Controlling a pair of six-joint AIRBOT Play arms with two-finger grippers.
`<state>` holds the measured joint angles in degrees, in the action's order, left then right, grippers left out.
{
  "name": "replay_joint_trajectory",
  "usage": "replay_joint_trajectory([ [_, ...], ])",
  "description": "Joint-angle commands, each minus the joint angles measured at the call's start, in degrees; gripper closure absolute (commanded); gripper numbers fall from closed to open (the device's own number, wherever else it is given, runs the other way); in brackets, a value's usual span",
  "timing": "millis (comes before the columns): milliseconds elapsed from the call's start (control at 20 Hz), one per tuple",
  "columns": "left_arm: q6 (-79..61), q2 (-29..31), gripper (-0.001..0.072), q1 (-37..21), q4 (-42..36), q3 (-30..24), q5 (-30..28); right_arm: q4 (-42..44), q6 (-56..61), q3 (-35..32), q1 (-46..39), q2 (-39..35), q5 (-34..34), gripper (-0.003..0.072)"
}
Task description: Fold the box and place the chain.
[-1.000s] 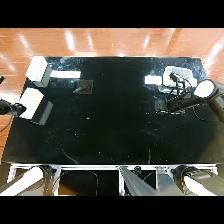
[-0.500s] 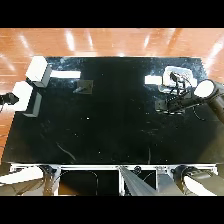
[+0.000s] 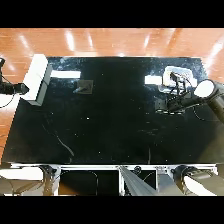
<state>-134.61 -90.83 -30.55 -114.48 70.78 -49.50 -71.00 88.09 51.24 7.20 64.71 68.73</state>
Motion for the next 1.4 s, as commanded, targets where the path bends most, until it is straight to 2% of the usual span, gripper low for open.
replay_joint_trajectory([
  [0,0.3,-0.7,0.0687,0.6,0.4,0.3,-1.6,0.0,0.0,0.0,0.0,0.0,0.0,0.0658],
  [200,0.3,-0.7,0.0682,0.6,1.1,0.4,-5.2,0.0,0.0,0.0,0.0,0.0,0.0,0.0658],
  [250,0.3,-0.7,0.0543,0.6,1.3,0.7,-6.6,0.0,0.0,0.0,0.0,0.0,0.0,0.0658],
  [300,0.4,-0.6,0.0250,0.6,1.3,1.0,-7.7,0.0,0.0,0.0,0.0,0.0,0.0,0.0658],
  [350,2.3,-0.5,0.0083,0.6,1.4,1.4,-8.6,0.0,0.0,0.0,0.0,0.0,0.0,0.0658],
  [500,3.0,0.6,0.0082,0.6,1.8,3.9,-11.9,0.0,0.0,0.0,0.0,0.0,0.0,0.0658],
  [800,7.0,3.0,0.0077,0.6,5.2,8.2,-14.5,0.0,0.0,0.0,0.0,0.0,0.0,0.0658],
  [1200,8.0,3.1,0.0075,0.6,9.6,8.6,-15.0,0.0,0.0,0.0,0.0,0.0,0.0,0.0659],
  [1350,11.0,3.6,0.0081,0.7,6.9,11.3,-16.4,-0.2,-0.5,0.1,0.0,0.0,-0.9,0.0659],
])
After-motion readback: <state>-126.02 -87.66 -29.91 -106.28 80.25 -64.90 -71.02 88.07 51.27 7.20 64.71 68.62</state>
